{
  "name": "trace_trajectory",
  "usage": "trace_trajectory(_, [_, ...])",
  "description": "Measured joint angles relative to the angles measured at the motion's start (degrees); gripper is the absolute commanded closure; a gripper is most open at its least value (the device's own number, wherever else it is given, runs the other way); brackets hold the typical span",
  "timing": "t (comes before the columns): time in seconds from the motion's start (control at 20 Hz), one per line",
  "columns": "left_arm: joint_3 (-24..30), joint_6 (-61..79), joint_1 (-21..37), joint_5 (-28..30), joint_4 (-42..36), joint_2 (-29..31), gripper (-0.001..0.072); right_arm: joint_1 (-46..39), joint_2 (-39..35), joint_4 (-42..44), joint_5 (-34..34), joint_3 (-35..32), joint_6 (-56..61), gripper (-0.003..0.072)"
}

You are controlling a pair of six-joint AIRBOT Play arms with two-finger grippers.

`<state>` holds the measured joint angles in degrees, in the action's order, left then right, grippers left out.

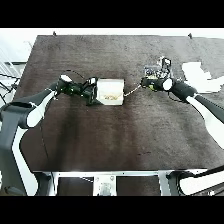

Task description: Fold the box and place the chain.

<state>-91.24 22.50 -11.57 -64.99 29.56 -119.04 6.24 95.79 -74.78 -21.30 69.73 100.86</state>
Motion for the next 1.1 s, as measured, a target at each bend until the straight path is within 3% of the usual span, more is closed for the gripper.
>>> trace_trajectory(0.1, [0.0, 0.0, 0.0, 0.0, 0.0, 0.0, 0.0173, -0.3, 3.5, 1.7, 0.6, 3.7, -1.1, 0.0267])
trace_trajectory(0.15, [0.0, 0.0, 0.0, 0.0, 0.0, 0.0, 0.0174, -0.4, 4.9, 2.2, 0.7, 5.2, -1.5, 0.0346])
trace_trajectory(0.25, [0.0, 0.0, 0.0, 0.0, 0.0, 0.0, 0.0174, -0.5, 7.4, 2.9, 1.1, 8.1, -2.1, 0.0671])
trace_trajectory(0.4, [0.0, 0.0, 0.0, 0.0, 0.0, 0.0, 0.0173, -0.5, 8.7, 3.4, 0.9, 10.4, -3.8, 0.0675])
trace_trajectory(0.55, [0.0, 0.0, 0.0, 0.0, 0.0, 0.0, 0.0174, -0.2, 5.5, 3.2, -1.0, 11.3, -5.6, 0.0676])
trace_trajectory(1.1, [0.0, 0.0, 0.0, 0.0, 0.0, 0.0, 0.0173, 9.9, -22.7, -7.2, -10.0, 11.8, -7.0, 0.0677])
